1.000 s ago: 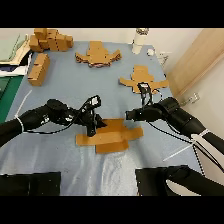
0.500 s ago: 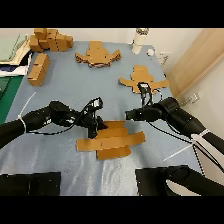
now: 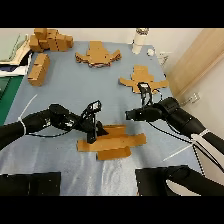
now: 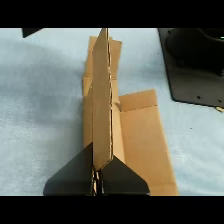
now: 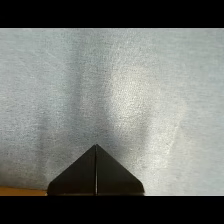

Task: Fold the box.

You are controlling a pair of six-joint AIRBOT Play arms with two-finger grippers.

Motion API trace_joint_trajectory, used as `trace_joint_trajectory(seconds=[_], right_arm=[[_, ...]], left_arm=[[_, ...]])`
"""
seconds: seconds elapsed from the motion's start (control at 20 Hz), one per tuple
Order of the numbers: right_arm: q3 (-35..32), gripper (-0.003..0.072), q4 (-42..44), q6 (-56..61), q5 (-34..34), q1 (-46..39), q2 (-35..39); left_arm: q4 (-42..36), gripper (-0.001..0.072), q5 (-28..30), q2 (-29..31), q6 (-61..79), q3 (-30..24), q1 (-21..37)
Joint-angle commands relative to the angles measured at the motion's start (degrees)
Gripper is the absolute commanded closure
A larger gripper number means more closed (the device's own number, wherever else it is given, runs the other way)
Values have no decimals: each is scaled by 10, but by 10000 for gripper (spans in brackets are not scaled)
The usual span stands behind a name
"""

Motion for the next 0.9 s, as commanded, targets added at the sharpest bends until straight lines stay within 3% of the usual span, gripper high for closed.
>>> trace_joint_trajectory(seconds=[0.0, 0.15, 0.25, 0.45, 0.6, 0.7, 0.85], right_arm=[[0, 684, 0, 0, 0, 1, 0], [0, 684, 0, 0, -9, 0, 0], [0, 684, 0, 8, -50, 0, 3], [21, 684, 31, 46, -285, 1, 26], [22, 684, 82, 45, -386, 1, 64], [21, 684, 117, 12, -383, 11, 99], [2, 684, 139, -90, -288, 72, 155]], left_arm=[[5, 696, -4, 0, -6, -5, 0], [5, 696, 0, 0, -6, -5, 0], [5, 696, 5, 0, -6, -5, 0], [3, 696, 5, 0, -6, -5, 0], [3, 696, 5, 0, -6, -5, 0], [3, 696, 5, 0, -6, -5, 0], [3, 696, 5, 0, -6, -5, 0]])
